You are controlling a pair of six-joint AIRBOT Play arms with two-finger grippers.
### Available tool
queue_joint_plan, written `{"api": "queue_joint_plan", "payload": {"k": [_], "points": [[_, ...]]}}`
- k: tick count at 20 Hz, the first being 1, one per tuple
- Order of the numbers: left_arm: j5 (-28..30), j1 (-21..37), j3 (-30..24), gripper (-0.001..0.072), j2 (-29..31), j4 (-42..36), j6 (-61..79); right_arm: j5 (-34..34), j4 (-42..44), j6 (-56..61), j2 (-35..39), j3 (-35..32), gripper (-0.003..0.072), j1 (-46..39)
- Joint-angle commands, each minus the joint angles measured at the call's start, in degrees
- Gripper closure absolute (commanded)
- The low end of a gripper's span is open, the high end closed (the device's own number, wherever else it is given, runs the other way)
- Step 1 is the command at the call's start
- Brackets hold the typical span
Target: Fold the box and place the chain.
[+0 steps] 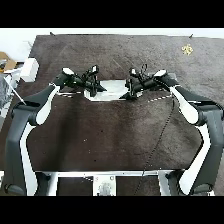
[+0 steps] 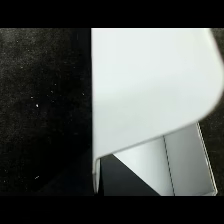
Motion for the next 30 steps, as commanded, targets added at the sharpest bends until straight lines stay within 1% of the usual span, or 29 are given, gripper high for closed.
{"api": "queue_joint_plan", "payload": {"k": [1,9,11,16,27,28,30], "points": [[0.00,-0.02,0.00,0.0695,-0.04,0.02,0.02,0.76,-0.79,0.00,-1.14,0.48,0.0042,0.04],[0.00,-0.02,0.00,0.0695,-0.04,0.02,0.00,1.49,-0.33,-0.02,-2.51,1.38,0.0042,0.17],[0.00,-0.02,0.00,0.0695,-0.04,0.02,0.00,1.33,-0.28,-0.04,-2.58,1.42,0.0064,0.74],[0.00,-0.02,0.00,0.0695,-0.04,0.02,0.00,0.37,-0.17,-0.94,-2.58,1.42,0.0064,0.96],[0.00,-0.02,0.00,0.0695,-0.04,0.02,0.00,0.44,-0.83,-0.90,-2.58,1.40,0.0071,0.98],[0.00,-0.02,0.00,0.0695,-0.04,0.02,0.00,0.44,-0.83,-0.87,-2.58,1.40,0.0136,0.98],[0.00,-0.02,0.00,0.0695,-0.04,0.02,0.00,0.44,-1.68,-0.90,-2.58,1.36,0.0139,0.98]]}}
